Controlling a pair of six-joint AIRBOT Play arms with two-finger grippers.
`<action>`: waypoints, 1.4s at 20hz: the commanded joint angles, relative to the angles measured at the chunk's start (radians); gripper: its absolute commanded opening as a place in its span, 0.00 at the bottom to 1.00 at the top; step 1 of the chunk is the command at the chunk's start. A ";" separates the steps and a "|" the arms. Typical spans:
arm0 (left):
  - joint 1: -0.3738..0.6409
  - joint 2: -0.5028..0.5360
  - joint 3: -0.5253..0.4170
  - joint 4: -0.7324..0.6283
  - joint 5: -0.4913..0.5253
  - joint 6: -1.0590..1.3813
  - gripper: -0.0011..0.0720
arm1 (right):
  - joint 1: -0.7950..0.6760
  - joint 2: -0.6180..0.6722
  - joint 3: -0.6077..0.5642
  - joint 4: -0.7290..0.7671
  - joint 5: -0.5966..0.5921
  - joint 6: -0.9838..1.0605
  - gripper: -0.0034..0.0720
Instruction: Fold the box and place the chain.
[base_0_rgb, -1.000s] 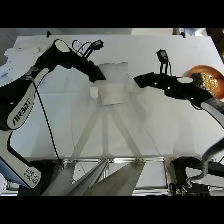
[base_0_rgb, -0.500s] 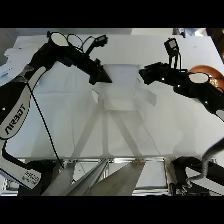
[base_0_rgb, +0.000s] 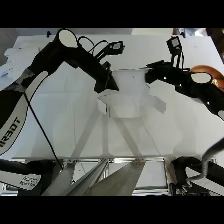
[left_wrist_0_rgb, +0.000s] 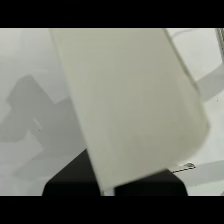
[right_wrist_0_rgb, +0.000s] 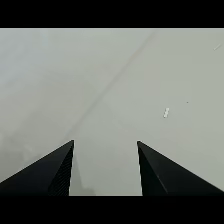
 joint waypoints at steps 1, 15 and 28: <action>-0.016 0.079 -0.117 0.044 0.109 0.080 0.02 | 0.000 0.000 0.000 -0.001 -0.003 0.000 0.63; 0.143 0.047 -0.492 -0.192 0.446 0.541 0.02 | 0.000 0.000 0.000 -0.001 -0.003 0.000 0.63; 0.142 -0.063 -0.490 -0.228 0.504 0.555 0.02 | 0.000 0.000 0.000 -0.001 -0.003 0.000 0.63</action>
